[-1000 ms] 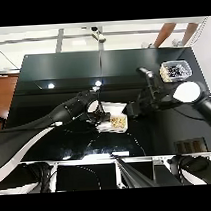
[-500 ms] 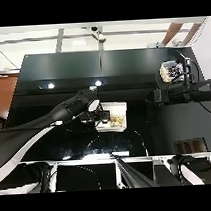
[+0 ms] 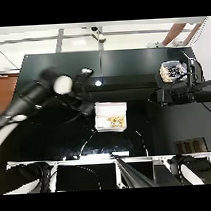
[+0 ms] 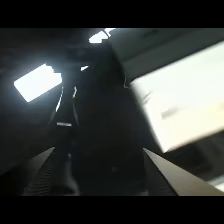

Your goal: Fold the box and place the chain.

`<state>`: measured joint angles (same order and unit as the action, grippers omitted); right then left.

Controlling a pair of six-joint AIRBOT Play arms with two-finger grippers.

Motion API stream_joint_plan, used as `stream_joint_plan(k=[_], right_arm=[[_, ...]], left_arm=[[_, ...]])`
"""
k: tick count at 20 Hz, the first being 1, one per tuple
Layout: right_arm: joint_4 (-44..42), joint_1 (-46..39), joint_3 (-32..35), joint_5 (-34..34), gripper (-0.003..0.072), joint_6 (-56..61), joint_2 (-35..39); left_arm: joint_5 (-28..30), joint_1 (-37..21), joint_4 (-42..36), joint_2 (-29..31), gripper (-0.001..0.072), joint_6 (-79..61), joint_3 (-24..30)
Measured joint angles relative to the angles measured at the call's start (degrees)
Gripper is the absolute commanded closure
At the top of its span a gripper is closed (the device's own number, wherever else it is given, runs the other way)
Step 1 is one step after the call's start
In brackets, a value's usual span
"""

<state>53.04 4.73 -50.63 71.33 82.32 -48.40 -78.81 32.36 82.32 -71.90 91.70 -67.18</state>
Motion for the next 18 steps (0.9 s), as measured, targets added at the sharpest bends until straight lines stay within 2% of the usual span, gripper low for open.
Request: stream_joint_plan(k=[3,5,6,7,11,15,18], right_arm=[[0.79,0.00,0.00,-0.02,0.0354,0.79,0.00],[0.94,0.00,0.00,-0.02,0.0354,1.60,0.00],[1.01,0.00,0.00,-0.04,0.0354,1.75,0.00],[1.11,0.00,0.00,-0.09,0.0354,2.12,0.00],[1.18,0.00,0.00,-0.74,0.0354,3.34,0.00],[1.22,0.00,0.00,-0.94,0.0354,4.57,0.00],[1.22,0.00,0.00,-1.18,0.0354,4.79,0.00]], left_arm=[[0.96,-10.58,-15.85,4.61,0.0088,-17.97,6.80],[2.80,-16.83,-25.97,5.68,0.0075,-29.24,12.83],[3.67,-18.97,-29.35,5.70,-0.0006,-34.14,15.50],[5.44,-20.61,-32.15,5.42,-0.0006,-39.43,18.23],[9.38,-21.73,-37.27,2.25,-0.0007,-61.83,25.33],[12.85,-19.91,-38.64,-1.42,-0.0006,-82.79,27.39],[14.21,-18.80,-39.47,-3.21,-0.0006,-93.50,27.85]])
